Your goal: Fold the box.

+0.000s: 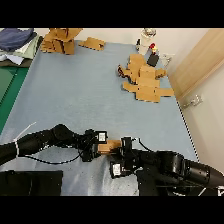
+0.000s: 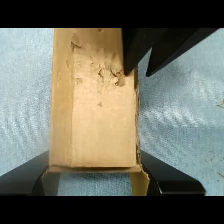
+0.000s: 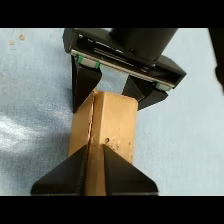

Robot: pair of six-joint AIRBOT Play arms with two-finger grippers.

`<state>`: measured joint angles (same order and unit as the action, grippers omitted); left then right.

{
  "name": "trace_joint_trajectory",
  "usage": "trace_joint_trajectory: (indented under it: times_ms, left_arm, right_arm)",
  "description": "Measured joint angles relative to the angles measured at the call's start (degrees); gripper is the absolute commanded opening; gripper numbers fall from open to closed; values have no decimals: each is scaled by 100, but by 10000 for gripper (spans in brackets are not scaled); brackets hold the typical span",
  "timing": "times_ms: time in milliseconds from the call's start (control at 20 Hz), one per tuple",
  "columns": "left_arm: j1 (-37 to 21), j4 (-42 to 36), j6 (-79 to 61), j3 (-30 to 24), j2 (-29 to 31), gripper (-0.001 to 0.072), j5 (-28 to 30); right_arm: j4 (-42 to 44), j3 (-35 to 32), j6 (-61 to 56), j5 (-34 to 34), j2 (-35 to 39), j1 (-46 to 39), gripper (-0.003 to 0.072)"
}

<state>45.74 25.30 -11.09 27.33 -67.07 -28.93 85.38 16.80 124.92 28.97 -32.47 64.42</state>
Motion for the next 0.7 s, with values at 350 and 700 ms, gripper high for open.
trace_joint_trajectory:
  times_ms: [350, 700]
  left_arm:
    - [0, 0, 0, 0, 0, 468, 0]
    - [0, 0, 0, 0, 0, 467, 0]
  right_arm:
    - [28, 166, -544, 251, 459, 22, 110]
    - [63, 291, -6673, 758, 890, 15, 1]
